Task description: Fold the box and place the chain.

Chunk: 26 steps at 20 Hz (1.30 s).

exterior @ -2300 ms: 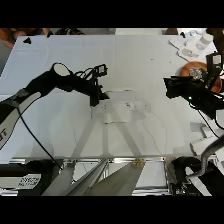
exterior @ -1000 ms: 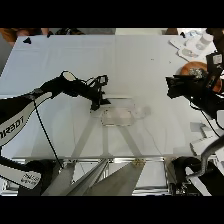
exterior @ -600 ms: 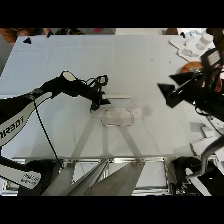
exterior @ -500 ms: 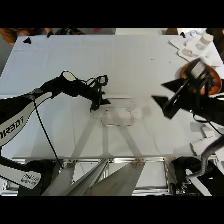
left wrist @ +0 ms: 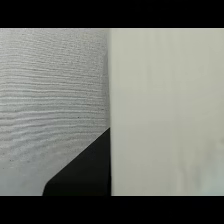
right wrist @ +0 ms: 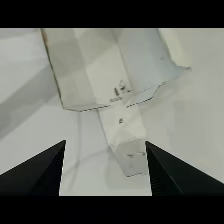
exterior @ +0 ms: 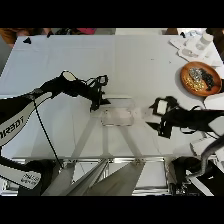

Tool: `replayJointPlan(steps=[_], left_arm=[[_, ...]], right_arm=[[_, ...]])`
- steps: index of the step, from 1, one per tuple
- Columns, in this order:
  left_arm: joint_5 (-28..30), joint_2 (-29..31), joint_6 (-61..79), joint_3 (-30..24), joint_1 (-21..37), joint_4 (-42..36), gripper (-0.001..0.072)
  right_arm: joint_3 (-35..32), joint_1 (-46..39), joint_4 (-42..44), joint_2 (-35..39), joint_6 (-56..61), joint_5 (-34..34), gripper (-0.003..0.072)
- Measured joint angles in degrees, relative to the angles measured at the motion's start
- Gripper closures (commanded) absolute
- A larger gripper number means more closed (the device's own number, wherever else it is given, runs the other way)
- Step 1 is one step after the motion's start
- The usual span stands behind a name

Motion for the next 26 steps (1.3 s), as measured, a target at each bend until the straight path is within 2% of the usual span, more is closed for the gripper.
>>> replayJointPlan(steps=[4, 7, 12, 16, 19, 23, 26], left_arm=[[0.0, 0.0, 0.0, 0.0, 0.0, 0.0, 0.0698], [0.0, 0.0, 0.0, 0.0, 0.0, 0.0, 0.0698], [0.0, 0.0, 0.0, 0.0, 0.0, 0.0, 0.0698], [0.0, 0.0, 0.0, 0.0, 0.0, 0.0, 0.0698], [0.0, 0.0, 0.0, 0.0, 0.0, 0.0, 0.0698], [0.0, 0.0, 0.0, 0.0, 0.0, 0.0, 0.0698], [0.0, 0.0, 0.0, 0.0, 0.0, 0.0, 0.0698]], right_arm=[[-8.8, 0.2, 7.5, -3.2, -12.9, -5.7, 0.0084], [-11.6, 0.2, 12.5, -7.4, -18.3, -8.2, 0.0085], [-12.9, 0.2, 15.6, -12.9, -21.6, -10.6, 0.0085], [-13.2, 0.2, 19.8, -16.0, -24.3, -19.2, 0.0085], [-13.2, 0.2, 27.1, -18.9, -31.8, -23.9, 0.0085], [-13.2, 0.2, 37.4, -23.3, -42.4, -25.0, 0.0085], [-13.2, 0.2, 41.6, -25.7, -47.4, -24.4, 0.0085]])
